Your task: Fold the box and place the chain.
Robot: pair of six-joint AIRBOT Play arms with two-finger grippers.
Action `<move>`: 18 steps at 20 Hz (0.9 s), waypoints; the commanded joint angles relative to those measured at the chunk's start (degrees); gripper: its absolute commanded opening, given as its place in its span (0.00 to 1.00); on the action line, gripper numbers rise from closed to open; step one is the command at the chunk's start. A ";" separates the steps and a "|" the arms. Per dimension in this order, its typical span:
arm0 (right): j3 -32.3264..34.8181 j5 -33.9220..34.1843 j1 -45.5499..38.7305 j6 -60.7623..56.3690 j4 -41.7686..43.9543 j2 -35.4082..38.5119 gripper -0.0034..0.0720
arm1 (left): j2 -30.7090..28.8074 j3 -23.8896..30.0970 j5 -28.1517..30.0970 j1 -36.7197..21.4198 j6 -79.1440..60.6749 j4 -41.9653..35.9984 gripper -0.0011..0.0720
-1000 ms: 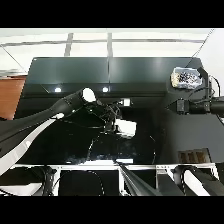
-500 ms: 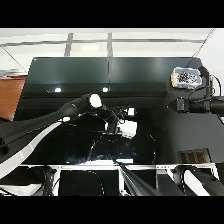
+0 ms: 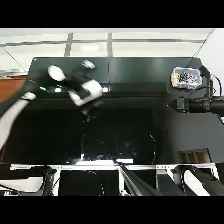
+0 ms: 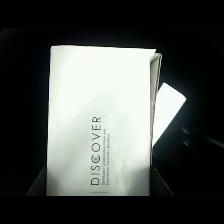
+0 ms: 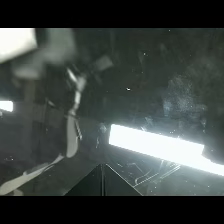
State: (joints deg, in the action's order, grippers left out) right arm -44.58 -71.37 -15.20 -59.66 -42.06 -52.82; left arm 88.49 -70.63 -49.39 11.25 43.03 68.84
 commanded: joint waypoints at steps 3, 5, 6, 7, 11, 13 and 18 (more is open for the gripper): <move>0.00 0.13 -0.04 -2.12 0.07 0.04 0.06 | 4.96 -10.91 4.11 -28.74 19.41 5.51 0.27; 0.00 0.76 -0.04 -2.89 0.13 0.04 0.06 | 10.95 -18.23 1.49 -33.05 19.43 5.51 0.27; 0.00 1.29 -0.04 -3.58 0.33 0.04 0.06 | 14.51 -22.34 0.02 -34.16 19.61 5.55 0.27; 0.00 2.14 -0.04 -4.09 0.52 0.04 0.06 | 18.01 -26.25 -1.36 -34.69 20.55 5.81 0.27; 0.00 9.05 -0.02 -4.68 3.45 0.02 0.06 | 29.49 -38.47 -3.82 -33.24 20.61 5.73 0.27; 0.00 10.71 -0.02 -4.70 5.44 0.02 0.06 | 32.74 -42.12 -3.58 -32.04 20.63 5.73 0.31; 0.00 11.21 0.09 -5.01 5.64 0.02 0.07 | 29.35 -49.75 -6.03 -30.71 29.73 5.49 0.99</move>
